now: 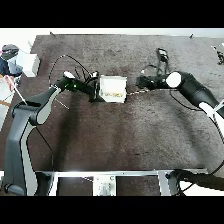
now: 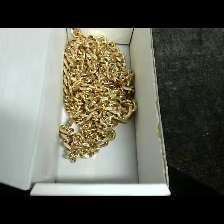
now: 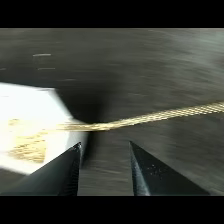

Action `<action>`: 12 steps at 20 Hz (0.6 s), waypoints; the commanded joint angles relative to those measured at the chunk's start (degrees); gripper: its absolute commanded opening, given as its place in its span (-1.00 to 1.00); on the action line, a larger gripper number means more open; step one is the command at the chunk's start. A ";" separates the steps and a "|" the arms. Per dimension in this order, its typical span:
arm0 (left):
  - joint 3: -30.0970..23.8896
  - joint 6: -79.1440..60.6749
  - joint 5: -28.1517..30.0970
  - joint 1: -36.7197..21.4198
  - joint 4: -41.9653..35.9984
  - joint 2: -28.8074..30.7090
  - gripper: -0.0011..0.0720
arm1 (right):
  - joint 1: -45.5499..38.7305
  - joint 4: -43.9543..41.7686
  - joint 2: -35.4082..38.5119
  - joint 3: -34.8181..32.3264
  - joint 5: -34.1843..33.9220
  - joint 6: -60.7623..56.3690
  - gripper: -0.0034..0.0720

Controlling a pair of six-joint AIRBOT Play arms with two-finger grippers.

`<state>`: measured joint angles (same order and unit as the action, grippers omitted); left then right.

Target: Fold the box and place the chain.

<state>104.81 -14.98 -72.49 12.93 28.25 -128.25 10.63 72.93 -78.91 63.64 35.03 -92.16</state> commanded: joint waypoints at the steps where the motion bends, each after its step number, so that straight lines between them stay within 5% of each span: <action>1: 0.00 -0.02 0.02 -0.04 0.00 -0.04 0.16 | -9.11 1.25 -0.35 -5.73 -5.73 -3.52 0.01; 5: 0.00 -0.02 0.04 -0.04 0.00 -0.04 0.17 | -14.29 -4.26 -6.36 -6.67 -12.02 -5.97 0.01; 12: 0.00 -0.02 0.04 -0.04 0.02 -0.04 0.16 | -11.74 -10.64 -18.58 1.60 -17.07 -5.99 0.00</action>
<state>104.81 -14.98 -72.47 12.93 28.25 -128.25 -1.65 65.41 -93.10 62.22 19.97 -97.82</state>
